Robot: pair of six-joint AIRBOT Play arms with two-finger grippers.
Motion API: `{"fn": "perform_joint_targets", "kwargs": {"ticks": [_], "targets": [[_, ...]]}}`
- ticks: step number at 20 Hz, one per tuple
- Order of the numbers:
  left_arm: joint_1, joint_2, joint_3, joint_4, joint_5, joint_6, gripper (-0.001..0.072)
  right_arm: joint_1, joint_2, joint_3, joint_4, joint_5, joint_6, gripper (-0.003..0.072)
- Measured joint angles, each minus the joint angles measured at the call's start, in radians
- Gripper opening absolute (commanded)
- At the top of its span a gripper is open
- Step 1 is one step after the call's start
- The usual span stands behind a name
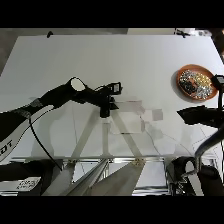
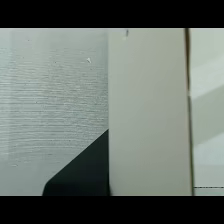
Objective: Fold the box and place the chain.
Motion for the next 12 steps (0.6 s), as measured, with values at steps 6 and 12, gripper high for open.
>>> {"fn": "perform_joint_targets", "kwargs": {"ticks": [6,12], "targets": [[0.000,-0.024,0.000,0.002,-0.015,0.017,0.0005,0.000,0.000,0.000,0.000,-0.012,-0.003,0.0294],[0.000,-0.027,0.000,0.006,-0.018,0.019,0.0006,0.000,0.000,0.000,0.000,-0.014,-0.007,0.0294]]}}
